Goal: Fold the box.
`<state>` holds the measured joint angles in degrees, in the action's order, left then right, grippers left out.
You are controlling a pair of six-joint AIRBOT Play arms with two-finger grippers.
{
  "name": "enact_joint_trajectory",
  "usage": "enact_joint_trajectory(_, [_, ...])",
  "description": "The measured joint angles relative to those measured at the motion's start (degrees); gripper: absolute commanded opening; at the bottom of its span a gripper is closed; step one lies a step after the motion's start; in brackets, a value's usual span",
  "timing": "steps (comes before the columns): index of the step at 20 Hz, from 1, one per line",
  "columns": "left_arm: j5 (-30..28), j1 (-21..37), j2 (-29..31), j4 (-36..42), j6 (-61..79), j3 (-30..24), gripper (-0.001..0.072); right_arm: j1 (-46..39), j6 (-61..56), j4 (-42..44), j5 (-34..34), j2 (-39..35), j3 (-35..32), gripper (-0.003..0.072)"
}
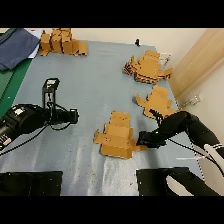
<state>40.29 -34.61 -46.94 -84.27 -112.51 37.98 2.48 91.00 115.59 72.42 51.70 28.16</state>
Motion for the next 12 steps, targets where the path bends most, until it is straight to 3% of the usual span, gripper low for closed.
enact_joint_trajectory(3, [2.01,0.00,0.00,2.14,0.02,0.00,0.0596,0.09,0.61,-0.02,-2.60,0.44,-1.42,0.0239])
enact_joint_trajectory(4, [2.49,0.00,0.00,2.80,0.13,0.00,0.0597,0.13,1.18,0.15,-3.13,0.68,-1.68,0.0034])
enact_joint_trajectory(5, [2.86,0.09,0.00,3.58,0.52,0.02,0.0597,0.13,1.97,0.61,-3.45,0.81,-1.84,0.0006])
enact_joint_trajectory(9, [5.35,2.60,-1.09,9.01,5.66,0.83,0.0597,0.79,9.55,8.02,-4.55,0.96,-2.21,0.0005])
enact_joint_trajectory(12, [8.81,7.56,-2.86,17.88,16.11,2.29,0.0596,4.07,18.36,16.59,-5.01,0.22,-2.25,0.0006])
